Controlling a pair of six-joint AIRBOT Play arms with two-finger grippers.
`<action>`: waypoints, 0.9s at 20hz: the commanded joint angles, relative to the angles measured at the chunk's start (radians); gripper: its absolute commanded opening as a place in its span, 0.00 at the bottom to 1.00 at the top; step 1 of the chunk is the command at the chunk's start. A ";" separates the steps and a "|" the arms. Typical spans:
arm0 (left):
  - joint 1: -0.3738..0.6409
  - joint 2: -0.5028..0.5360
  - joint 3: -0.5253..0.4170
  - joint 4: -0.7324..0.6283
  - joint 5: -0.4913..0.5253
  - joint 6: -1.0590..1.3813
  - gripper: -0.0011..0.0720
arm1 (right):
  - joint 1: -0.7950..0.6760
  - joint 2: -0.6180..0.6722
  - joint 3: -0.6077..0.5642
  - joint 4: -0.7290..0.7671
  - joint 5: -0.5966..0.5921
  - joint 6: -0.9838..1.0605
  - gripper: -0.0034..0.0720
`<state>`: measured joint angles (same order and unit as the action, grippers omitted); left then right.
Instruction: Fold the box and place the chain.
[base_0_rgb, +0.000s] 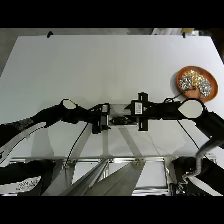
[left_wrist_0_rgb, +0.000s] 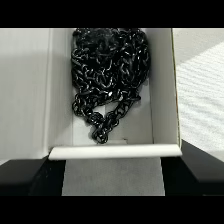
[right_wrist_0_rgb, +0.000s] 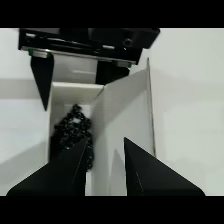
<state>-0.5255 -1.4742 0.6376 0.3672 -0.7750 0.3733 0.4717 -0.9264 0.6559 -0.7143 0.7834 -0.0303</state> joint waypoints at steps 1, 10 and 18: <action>0.000 0.000 0.000 0.000 0.000 0.000 0.36 | -0.060 0.009 0.052 -0.039 -0.002 0.076 0.30; 0.000 0.000 0.000 0.000 0.000 0.000 0.36 | -0.416 -0.037 0.135 -0.610 0.069 1.120 0.06; 0.000 0.000 0.000 0.000 0.000 0.000 0.36 | -0.434 -0.255 0.135 -0.644 0.114 1.411 0.42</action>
<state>-0.5255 -1.4742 0.6373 0.3672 -0.7750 0.3733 0.0452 -1.1118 0.7902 -1.3254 0.8806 1.2259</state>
